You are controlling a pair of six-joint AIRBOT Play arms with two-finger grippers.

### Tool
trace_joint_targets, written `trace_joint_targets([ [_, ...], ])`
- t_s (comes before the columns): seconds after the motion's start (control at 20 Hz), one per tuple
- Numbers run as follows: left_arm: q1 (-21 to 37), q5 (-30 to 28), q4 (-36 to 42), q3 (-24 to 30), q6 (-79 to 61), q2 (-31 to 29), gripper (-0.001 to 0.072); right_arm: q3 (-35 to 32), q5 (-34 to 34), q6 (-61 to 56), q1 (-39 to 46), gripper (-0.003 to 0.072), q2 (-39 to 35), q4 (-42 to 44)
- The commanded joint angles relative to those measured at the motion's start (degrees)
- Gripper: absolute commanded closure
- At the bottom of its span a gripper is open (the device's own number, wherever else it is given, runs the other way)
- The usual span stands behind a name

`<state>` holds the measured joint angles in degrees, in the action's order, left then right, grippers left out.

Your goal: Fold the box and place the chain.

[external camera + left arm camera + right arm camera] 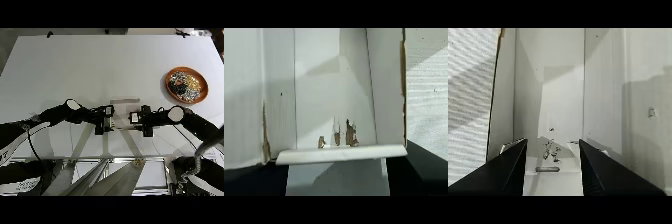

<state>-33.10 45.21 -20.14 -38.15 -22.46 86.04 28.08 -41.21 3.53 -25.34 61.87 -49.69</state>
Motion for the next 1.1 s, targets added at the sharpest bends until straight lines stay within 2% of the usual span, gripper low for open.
trace_joint_targets([
  [0.0, 0.0, 0.0, 0.0, 0.0, 0.0, 0.0, 0.0338, 0.1, 0.3, -0.3, -0.1, 0.0295, -2.3, 0.0],
  [0.1, 0.0, 0.0, 0.0, 0.0, 0.0, 0.0, 0.0338, 0.1, 0.0, -3.2, 0.5, 0.0308, -7.5, -0.5],
  [0.25, 0.0, 0.0, 0.0, 0.0, 0.0, 0.0, 0.0338, 0.1, -4.7, -13.6, 4.3, 0.0411, -17.0, -1.5],
  [0.3, 0.0, 0.0, 0.0, 0.0, 0.0, 0.0, 0.0338, 0.1, -7.3, -16.4, 6.3, 0.0469, -19.3, -2.4],
  [0.4, 0.0, 0.0, 0.0, 0.0, 0.0, 0.0, 0.0338, 0.0, -13.0, -23.4, 11.7, 0.0658, -22.1, -4.9],
  [0.5, 0.0, 0.0, 0.0, 0.0, 0.0, 0.0, 0.0338, 0.0, -16.6, -34.6, 17.3, 0.0675, -22.3, -8.2],
  [0.6, 0.0, 0.0, 0.0, 0.0, 0.0, 0.0, 0.0338, 0.0, -18.2, -48.8, 22.6, 0.0675, -21.3, -12.5],
  [0.75, 0.0, 0.0, 0.0, 0.0, 0.0, 0.0, 0.0338, 0.0, -18.7, -63.4, 28.3, 0.0675, -18.7, -16.6],
  [0.85, 0.0, 0.0, 0.0, 0.0, 0.0, 0.0, 0.0338, -0.6, -18.9, -67.3, 29.9, 0.0675, -15.5, -16.3],
  [1.05, 0.0, 0.0, 0.0, 0.0, 0.0, 0.0, 0.0338, -1.7, -18.9, -67.7, 29.6, 0.0674, -6.7, -12.8],
])
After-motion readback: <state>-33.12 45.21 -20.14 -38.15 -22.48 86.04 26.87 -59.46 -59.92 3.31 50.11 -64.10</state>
